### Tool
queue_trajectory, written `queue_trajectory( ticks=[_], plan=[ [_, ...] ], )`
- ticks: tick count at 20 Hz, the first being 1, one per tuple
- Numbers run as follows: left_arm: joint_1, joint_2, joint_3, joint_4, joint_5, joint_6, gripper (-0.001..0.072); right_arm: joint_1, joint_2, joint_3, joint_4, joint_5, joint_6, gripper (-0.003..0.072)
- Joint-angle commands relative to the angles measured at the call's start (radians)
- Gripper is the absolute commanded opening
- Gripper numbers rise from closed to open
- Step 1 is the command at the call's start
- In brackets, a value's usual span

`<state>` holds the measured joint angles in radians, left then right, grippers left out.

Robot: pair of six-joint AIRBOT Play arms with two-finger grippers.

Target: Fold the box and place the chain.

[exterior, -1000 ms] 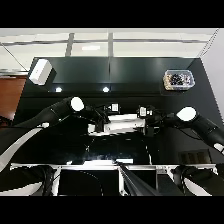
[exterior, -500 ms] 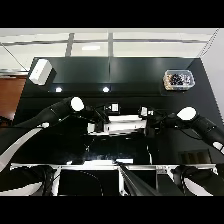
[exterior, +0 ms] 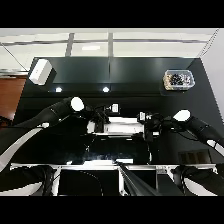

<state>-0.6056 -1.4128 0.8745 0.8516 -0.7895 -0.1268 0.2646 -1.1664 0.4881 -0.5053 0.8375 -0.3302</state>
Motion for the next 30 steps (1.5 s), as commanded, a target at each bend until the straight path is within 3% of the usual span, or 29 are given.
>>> queue_trajectory(
  ticks=[1,10,30],
  plan=[
    [0.0,0.0,0.0,0.0,-0.057,0.0,0.0024,-0.001,-0.019,-0.001,0.006,-0.007,-0.015,0.0641],
    [-0.002,-0.001,0.0,0.0,-0.057,-0.011,0.0024,-0.001,-0.04,-0.001,-0.084,-0.01,0.001,0.0641],
    [-0.002,-0.001,0.0,0.0,-0.056,-0.011,0.0024,0.054,-0.043,-0.001,-0.1,-0.037,0.008,0.0633]
  ],
)
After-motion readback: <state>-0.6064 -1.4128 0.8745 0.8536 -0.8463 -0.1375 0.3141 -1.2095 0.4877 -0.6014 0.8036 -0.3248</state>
